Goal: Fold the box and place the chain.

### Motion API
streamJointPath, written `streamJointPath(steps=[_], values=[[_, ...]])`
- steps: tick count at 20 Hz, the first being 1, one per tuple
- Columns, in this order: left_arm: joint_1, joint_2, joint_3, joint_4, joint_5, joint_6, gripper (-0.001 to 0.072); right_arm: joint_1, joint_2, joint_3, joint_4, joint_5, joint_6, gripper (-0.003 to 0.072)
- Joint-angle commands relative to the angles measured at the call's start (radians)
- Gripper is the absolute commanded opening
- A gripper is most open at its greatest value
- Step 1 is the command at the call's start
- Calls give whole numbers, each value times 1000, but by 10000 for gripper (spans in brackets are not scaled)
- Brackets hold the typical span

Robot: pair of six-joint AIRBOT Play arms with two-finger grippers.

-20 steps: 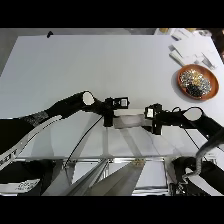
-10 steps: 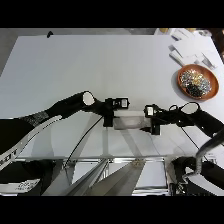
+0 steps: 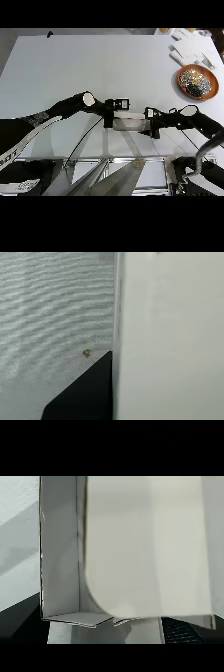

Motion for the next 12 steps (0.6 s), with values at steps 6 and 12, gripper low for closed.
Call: streamJointPath(steps=[6, 12], values=[[0, 0, 0, 0, 5, 0, 10, -12, -53, -2, 81, -21, -115, 691], [0, 0, 0, 0, 5, 0, 10, -12, -53, -2, 96, -24, -118, 691]])
